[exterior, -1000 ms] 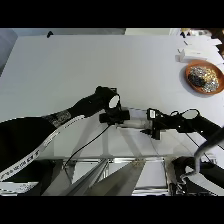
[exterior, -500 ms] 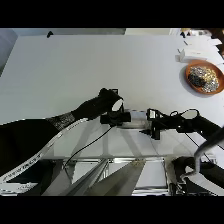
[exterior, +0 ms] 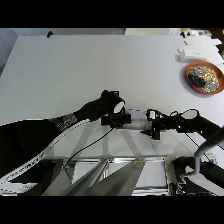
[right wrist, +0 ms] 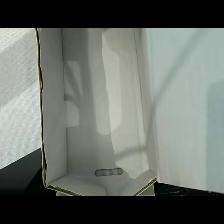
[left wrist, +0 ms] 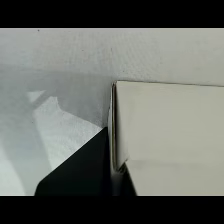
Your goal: Fold the box and place the chain.
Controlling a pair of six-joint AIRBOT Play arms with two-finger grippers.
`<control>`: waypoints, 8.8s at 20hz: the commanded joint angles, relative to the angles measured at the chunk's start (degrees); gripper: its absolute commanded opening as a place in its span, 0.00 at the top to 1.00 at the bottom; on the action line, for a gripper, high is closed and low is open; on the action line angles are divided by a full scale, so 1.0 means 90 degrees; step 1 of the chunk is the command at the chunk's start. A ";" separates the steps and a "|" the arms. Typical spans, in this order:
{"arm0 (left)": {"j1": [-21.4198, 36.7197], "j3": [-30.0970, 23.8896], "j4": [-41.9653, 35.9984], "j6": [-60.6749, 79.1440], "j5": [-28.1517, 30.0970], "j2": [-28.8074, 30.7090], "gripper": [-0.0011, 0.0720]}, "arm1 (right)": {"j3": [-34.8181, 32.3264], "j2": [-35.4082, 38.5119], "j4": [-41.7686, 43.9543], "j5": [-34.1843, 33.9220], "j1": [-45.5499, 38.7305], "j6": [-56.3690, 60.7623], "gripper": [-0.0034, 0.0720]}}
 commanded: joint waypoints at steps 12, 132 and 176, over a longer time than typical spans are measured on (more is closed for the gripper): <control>0.1042 0.0002 -0.0520 0.2642 -0.0194 0.1593 0.16 | 0.0005 0.0005 0.0007 -0.0005 -0.0002 0.0015 0.41; 0.1916 -0.3150 -0.6244 1.8462 0.1882 0.0918 0.70 | 0.0699 0.1620 -0.0855 -0.0945 0.0236 0.5442 0.92; 0.1914 -0.3150 -0.6244 1.8462 0.1882 0.0920 0.70 | -0.0109 0.2531 -0.1953 0.0474 0.0449 0.2849 0.82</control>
